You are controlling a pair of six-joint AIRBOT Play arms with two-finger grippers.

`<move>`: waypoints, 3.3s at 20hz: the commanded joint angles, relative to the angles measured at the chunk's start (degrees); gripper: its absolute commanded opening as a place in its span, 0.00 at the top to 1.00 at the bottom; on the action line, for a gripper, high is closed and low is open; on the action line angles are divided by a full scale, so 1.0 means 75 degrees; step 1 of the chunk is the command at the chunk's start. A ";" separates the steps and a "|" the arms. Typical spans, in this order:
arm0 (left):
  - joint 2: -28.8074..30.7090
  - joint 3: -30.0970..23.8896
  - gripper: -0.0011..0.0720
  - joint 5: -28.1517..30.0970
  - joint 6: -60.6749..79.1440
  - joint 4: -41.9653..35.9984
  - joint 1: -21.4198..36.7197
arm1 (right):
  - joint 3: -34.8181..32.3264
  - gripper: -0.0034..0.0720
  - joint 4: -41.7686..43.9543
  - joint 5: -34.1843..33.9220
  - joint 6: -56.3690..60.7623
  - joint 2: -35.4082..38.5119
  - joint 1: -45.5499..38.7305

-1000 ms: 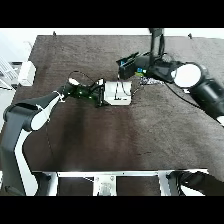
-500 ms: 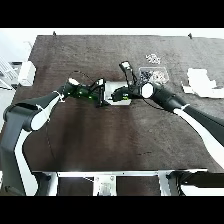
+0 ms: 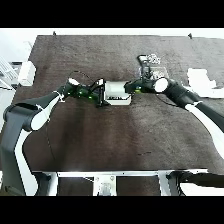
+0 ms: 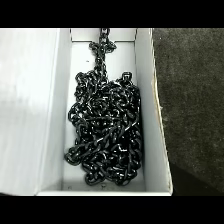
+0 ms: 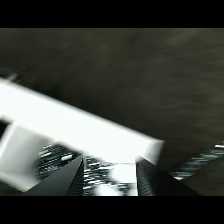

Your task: Fold the box and place the chain.

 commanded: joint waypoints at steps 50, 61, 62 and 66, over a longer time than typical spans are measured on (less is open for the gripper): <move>0.0003 0.0003 0.59 0.0006 0.0006 0.0003 0.0003 | 0.2209 0.94 -0.3290 0.0259 0.1020 0.2923 0.1920; 0.0003 0.0003 0.59 0.0006 0.0006 0.0003 0.0003 | 0.1856 0.94 -0.3235 0.0303 0.1221 0.2754 0.2113; 0.0003 0.0003 0.59 0.0006 0.0006 0.0003 0.0003 | 0.1816 0.94 -0.3235 0.0309 0.1221 0.2722 0.2113; 0.0003 0.0003 0.59 0.0006 0.0006 0.0003 0.0003 | 0.1454 0.94 -0.3235 0.0297 0.1673 0.2454 0.2110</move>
